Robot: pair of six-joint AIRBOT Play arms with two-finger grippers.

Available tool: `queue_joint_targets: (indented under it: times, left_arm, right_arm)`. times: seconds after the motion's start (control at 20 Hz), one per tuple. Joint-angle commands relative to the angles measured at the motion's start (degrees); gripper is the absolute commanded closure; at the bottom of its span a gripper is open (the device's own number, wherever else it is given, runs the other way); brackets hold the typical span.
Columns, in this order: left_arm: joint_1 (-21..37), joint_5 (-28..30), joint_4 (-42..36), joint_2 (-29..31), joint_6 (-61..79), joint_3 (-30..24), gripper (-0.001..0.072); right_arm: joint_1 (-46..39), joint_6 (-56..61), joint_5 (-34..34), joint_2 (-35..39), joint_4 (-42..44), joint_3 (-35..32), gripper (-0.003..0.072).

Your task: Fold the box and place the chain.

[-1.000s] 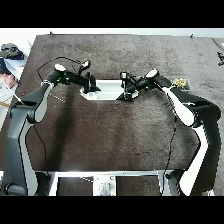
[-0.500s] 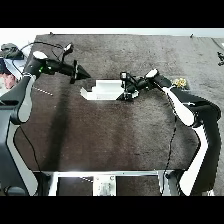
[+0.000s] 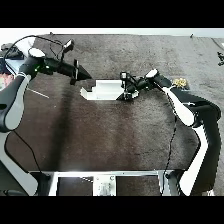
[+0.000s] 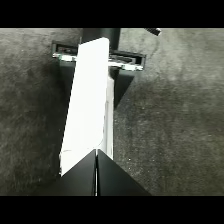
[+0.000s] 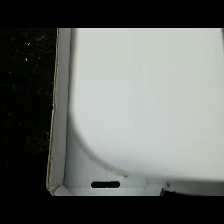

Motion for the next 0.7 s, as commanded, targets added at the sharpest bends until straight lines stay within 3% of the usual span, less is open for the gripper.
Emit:
queue_joint_targets:
  times: [0.0,0.15,0.3,0.5,0.65]
  left_arm:
    - [-2.3,9.9,0.0,6.8,5.7,-12.5,0.0704]
    - [-4.8,14.1,-1.0,7.8,6.2,-20.6,0.0704]
    - [-7.6,18.7,-3.7,7.8,1.6,-24.5,0.0703]
    - [-10.7,24.7,-3.0,7.1,-2.1,-21.0,0.0701]
    - [-9.8,24.3,-2.8,3.3,-5.8,-13.7,0.0701]
  right_arm:
    - [0.0,0.0,0.0,0.0,0.0,0.1,0.0313]
    - [0.0,0.0,0.0,0.0,0.0,0.1,0.0312]
    - [0.0,0.0,0.0,0.0,0.0,0.1,0.0313]
    - [0.0,0.0,0.0,0.0,0.0,0.1,0.0313]
    - [0.0,0.0,0.0,0.0,0.0,0.1,0.0313]
